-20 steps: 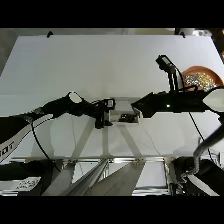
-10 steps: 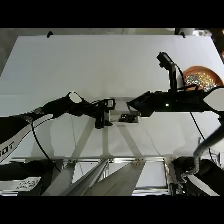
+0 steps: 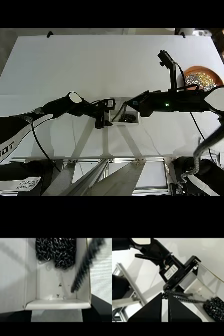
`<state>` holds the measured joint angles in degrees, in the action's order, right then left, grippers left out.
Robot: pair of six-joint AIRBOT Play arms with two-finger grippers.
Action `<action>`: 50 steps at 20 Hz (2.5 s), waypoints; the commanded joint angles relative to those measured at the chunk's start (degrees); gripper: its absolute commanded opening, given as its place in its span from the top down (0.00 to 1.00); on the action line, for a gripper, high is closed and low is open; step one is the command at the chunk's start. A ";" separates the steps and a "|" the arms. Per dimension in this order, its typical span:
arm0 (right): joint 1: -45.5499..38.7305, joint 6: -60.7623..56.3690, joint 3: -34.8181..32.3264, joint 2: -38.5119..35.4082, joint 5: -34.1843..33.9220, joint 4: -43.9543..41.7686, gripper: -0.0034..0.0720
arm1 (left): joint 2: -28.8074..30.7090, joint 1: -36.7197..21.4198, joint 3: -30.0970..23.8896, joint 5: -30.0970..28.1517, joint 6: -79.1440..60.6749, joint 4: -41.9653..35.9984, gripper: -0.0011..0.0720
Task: Fold the box and place the chain.
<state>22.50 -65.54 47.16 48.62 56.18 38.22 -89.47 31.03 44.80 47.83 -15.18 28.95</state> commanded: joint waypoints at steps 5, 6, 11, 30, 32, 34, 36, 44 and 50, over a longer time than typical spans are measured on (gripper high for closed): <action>0.04 -0.55 -1.36 0.22 -0.09 7.13 0.93 | 0.02 -0.04 0.04 -0.04 0.00 0.02 0.37; 0.04 -0.52 -1.92 0.57 -0.28 7.21 0.93 | 0.02 -0.04 0.04 -0.04 0.00 0.02 0.37; 0.04 0.13 -5.95 5.44 -2.54 7.23 0.93 | 0.02 -0.04 0.04 -0.02 0.00 0.02 0.37; 4.98 4.35 -6.25 22.21 -7.78 4.68 0.64 | 0.02 -0.04 0.04 -0.02 0.00 0.02 0.37; 4.98 4.37 -6.25 21.79 -7.54 3.28 0.64 | 0.02 -0.04 0.04 -0.02 0.00 0.02 0.37; 4.98 4.66 -6.25 19.26 -6.91 2.40 0.64 | 0.02 -0.04 0.04 -0.02 0.00 0.02 0.37; 4.72 4.96 -6.25 14.58 -6.82 2.49 0.68 | 0.02 -0.04 0.04 -0.02 0.00 0.02 0.37; -6.93 6.25 -5.55 0.35 -4.68 1.70 0.93 | 0.02 -0.04 0.04 -0.02 0.00 0.02 0.37; -10.75 11.98 8.61 8.96 0.04 2.12 0.93 | 0.02 -0.04 0.04 -0.02 0.00 0.02 0.37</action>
<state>13.45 -56.45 48.97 53.39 52.84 40.23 -89.45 31.03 44.80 47.81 -15.18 28.95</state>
